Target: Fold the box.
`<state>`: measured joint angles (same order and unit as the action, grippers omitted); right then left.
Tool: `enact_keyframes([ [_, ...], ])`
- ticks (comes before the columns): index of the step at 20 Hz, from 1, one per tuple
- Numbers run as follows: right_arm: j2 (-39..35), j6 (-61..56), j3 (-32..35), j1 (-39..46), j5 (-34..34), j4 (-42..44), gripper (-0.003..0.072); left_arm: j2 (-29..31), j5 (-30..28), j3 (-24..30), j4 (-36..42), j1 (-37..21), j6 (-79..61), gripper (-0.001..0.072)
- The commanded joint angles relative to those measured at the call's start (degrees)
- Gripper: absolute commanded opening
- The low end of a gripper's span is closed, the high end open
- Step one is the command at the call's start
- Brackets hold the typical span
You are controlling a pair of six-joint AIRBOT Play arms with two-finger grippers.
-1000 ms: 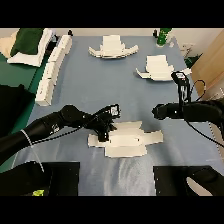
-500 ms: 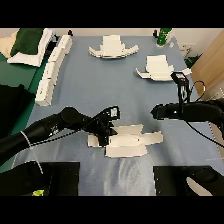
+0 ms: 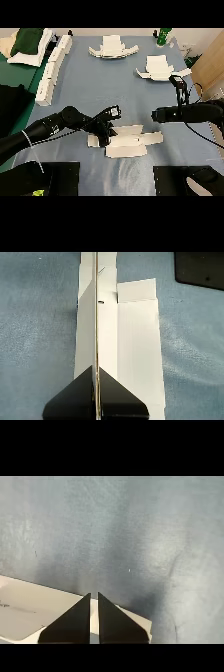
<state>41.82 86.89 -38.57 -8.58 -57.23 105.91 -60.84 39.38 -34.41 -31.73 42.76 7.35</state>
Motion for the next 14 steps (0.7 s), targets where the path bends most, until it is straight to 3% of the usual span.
enact_keyframes([
  [1, 0.00, 0.04, -0.04, 0.00, -1.92, 0.39, 0.0073, 0.11, -0.15, -1.55, -0.79, 0.00, 0.13, 0.0014],
  [14, 0.00, 0.07, -0.04, 0.00, -1.92, 0.39, 0.0073, -0.28, 1.66, -2.40, -1.31, 0.00, 0.22, 0.0014],
])
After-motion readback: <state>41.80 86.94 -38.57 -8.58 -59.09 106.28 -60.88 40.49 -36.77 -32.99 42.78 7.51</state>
